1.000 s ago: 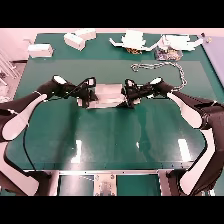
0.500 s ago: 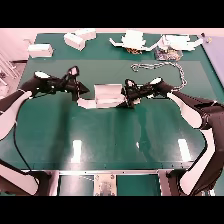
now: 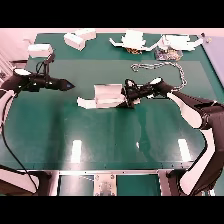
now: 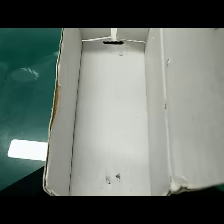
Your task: Fold the box and place the chain.
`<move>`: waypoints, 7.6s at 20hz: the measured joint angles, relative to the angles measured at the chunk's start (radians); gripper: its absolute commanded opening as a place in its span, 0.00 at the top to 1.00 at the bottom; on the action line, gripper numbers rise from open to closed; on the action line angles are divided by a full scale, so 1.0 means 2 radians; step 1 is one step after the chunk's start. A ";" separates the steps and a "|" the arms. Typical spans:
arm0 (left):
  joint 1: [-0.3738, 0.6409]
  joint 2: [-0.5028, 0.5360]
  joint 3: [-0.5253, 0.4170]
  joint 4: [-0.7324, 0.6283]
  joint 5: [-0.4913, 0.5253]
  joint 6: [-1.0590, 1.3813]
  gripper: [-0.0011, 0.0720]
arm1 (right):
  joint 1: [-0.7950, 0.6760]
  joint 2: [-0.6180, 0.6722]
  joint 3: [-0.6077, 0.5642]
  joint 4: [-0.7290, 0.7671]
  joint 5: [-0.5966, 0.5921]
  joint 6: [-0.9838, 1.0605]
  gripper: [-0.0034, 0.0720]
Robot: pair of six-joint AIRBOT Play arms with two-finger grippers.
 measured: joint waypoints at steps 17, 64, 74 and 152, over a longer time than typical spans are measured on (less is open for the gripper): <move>-0.035 -0.053 -0.001 0.091 -0.052 -0.273 0.97 | 0.000 0.000 0.000 0.000 0.000 0.000 0.18; -0.150 -0.039 0.074 0.092 -0.057 -0.291 0.64 | 0.000 0.000 0.000 0.000 0.000 0.000 0.18; -0.168 -0.038 0.074 0.109 -0.047 -0.305 0.55 | 0.000 0.000 0.000 0.000 0.000 0.000 0.19; -0.349 -0.097 0.194 0.524 -0.065 -0.769 0.96 | 0.000 0.000 0.000 0.000 0.000 0.000 0.18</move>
